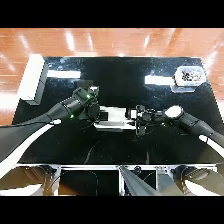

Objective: Fold the box and place the chain.

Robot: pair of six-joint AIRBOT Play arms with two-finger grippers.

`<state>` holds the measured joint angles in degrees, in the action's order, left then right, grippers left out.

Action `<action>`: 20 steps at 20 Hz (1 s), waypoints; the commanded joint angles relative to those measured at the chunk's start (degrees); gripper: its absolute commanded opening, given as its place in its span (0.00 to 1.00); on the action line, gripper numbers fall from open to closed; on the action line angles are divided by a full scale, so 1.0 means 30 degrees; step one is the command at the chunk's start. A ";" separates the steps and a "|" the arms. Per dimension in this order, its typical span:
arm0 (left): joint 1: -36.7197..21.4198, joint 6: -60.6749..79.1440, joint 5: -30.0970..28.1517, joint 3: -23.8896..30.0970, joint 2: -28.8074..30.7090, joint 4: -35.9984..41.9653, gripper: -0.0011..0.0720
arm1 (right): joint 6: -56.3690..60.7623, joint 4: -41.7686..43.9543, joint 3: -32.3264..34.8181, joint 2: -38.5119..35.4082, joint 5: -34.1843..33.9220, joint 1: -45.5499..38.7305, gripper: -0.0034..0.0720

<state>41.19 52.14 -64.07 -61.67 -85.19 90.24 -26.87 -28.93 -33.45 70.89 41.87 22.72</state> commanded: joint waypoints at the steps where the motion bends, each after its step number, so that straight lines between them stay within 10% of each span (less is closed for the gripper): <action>1: 0.0007 0.0029 0.0029 0.0007 -0.0036 0.0095 0.04 | -0.0138 0.0510 -0.0015 0.0029 -0.0423 0.0211 0.22; 20: 0.0131 0.0051 0.0029 0.0015 -0.0146 0.0299 0.04 | -0.0765 0.3854 -0.0015 0.0940 -0.3548 0.2703 0.24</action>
<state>41.54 52.18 -63.94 -61.65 -85.58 91.09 -29.04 -18.06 -33.45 73.58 31.99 30.61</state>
